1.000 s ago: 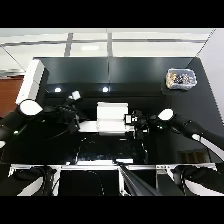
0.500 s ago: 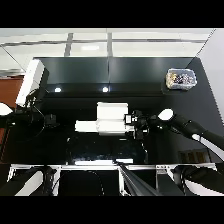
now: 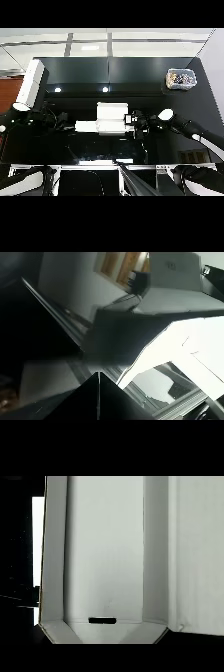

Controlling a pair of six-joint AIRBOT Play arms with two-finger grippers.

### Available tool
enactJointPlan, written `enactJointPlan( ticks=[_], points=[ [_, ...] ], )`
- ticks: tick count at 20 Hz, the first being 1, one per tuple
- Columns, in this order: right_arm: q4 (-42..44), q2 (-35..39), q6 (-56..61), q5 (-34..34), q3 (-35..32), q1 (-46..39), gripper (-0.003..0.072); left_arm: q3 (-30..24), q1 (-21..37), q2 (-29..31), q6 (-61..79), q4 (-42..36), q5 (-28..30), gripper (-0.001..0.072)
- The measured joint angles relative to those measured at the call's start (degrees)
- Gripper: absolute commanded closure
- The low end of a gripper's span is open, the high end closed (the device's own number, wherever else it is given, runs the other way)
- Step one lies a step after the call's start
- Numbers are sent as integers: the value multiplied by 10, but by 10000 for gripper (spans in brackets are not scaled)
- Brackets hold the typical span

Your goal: Fold the box and place the chain.

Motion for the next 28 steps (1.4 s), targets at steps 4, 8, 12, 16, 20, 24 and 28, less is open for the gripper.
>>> enactJointPlan(
  ticks=[4, 8, 12, 16, 20, 24, 28],
  points=[
    [0, 0, 0, 0, 0, 0, 465, 0, -51, -13, 44, -41, 19, 688],
    [0, 0, 0, 0, 0, 0, 465, 7, -53, -16, 153, -112, -36, 688],
    [0, 0, 0, 0, 0, 0, 465, 13, -59, -17, 211, -146, -69, 683],
    [0, 0, 0, 0, 0, 0, 465, 14, -81, -17, 229, -156, -64, 501],
    [0, 0, 0, 0, 0, 0, 465, 17, -104, -17, 235, -160, -48, 9],
    [0, 0, 0, 0, 0, 0, 465, 29, -130, -17, 236, -162, -38, 9],
    [0, 0, 0, 0, 0, 0, 465, 52, -176, -17, 202, -146, -12, 10]
  ],
)
